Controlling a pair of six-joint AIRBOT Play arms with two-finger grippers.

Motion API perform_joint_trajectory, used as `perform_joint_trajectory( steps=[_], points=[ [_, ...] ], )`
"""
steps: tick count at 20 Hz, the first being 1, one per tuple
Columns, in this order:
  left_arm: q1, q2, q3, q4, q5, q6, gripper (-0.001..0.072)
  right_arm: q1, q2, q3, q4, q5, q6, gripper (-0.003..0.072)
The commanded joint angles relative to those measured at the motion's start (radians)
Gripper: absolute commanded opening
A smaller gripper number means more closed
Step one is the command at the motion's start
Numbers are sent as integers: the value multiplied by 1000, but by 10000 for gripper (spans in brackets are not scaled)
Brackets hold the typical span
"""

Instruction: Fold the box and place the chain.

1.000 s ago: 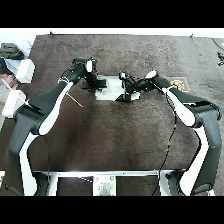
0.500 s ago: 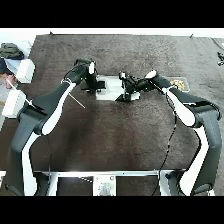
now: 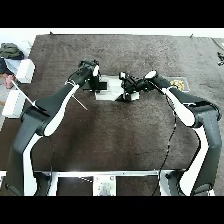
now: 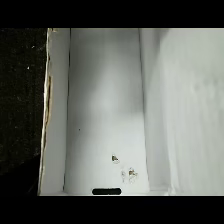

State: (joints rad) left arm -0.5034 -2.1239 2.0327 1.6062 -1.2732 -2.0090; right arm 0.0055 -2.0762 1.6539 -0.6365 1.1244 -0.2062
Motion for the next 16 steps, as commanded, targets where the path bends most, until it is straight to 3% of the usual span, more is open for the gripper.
perform_joint_trajectory(
  steps=[1,3,4,5,6,15,16],
  points=[
    [-1,-2,0,10,-13,-6,13,-1,0,1,-3,2,-1,210],
    [-1,-2,0,10,-24,-6,14,-1,0,1,-3,2,-1,210],
    [-1,-2,0,9,-25,-5,117,-1,0,1,-3,2,-1,209],
    [-1,0,0,-5,-20,3,351,-1,0,1,-3,2,-1,210],
    [-1,4,0,-19,-16,33,429,-1,0,1,-3,2,-1,210],
    [3,123,0,-45,-52,446,441,-1,0,1,-3,2,-1,210],
    [3,155,0,-42,-50,485,629,-1,0,1,-3,2,-1,210]
  ],
)
